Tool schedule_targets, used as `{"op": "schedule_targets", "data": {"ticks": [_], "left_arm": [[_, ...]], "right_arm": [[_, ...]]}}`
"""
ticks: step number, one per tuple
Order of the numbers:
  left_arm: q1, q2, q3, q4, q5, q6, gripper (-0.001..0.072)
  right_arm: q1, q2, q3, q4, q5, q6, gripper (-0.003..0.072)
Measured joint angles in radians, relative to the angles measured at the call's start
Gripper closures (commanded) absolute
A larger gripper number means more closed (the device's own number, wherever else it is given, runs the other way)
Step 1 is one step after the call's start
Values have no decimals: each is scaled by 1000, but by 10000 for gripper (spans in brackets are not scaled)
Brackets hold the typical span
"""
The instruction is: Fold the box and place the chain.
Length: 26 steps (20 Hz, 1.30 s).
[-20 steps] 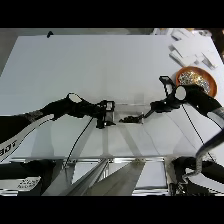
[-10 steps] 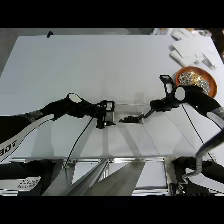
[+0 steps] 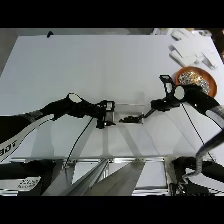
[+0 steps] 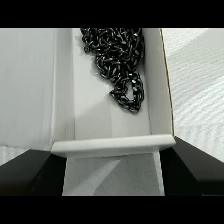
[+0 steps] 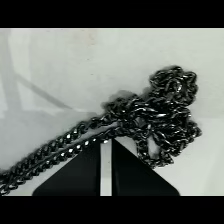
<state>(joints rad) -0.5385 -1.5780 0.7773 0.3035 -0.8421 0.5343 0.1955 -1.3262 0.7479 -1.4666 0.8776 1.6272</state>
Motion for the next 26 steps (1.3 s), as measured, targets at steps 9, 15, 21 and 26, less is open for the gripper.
{"op": "schedule_targets", "data": {"ticks": [9, 15, 21, 26], "left_arm": [[0, 0, 0, 0, 0, 0, 506], [0, 0, 0, 0, 0, 0, 506], [0, 0, 0, 0, 0, 0, 506], [0, 0, 0, 0, 0, 0, 506]], "right_arm": [[1, 144, -2, 0, 26, -19, 666], [1, 245, -2, -5, 58, -27, 457], [1, 181, -2, -7, 68, 12, 457], [1, 97, -1, -3, 55, 23, 457]]}}
